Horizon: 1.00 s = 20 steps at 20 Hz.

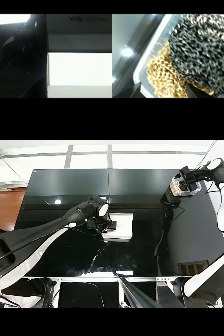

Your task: Fold the box and place the chain.

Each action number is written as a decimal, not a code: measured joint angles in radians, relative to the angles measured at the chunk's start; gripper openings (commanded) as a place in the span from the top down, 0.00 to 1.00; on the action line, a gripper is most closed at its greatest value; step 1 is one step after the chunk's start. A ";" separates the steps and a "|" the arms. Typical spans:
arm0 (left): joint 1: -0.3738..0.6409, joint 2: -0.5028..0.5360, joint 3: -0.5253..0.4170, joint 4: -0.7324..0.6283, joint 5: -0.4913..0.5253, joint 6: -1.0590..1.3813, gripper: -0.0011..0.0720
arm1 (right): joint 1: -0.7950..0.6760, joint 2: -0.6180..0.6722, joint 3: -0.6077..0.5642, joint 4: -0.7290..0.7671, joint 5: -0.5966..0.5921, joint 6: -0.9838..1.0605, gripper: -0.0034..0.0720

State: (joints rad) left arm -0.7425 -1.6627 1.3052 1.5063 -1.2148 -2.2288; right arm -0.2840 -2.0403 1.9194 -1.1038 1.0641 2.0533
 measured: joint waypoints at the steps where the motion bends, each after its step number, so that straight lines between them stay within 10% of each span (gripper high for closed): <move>1: 0.000 0.000 0.000 0.000 0.000 0.000 0.95 | 0.000 0.000 0.008 -0.002 0.017 -0.006 0.16; 19: 0.000 0.000 0.000 0.000 0.000 0.000 0.95 | 0.014 -0.061 0.104 -0.075 0.096 -0.040 0.33; 20: 0.000 0.000 0.000 0.000 0.000 0.000 0.95 | 0.018 -0.067 0.104 -0.076 0.089 -0.040 0.72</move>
State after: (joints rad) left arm -0.7425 -1.6627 1.3052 1.5059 -1.2144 -2.2288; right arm -0.2657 -2.1071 2.0235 -1.1793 1.1534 2.0132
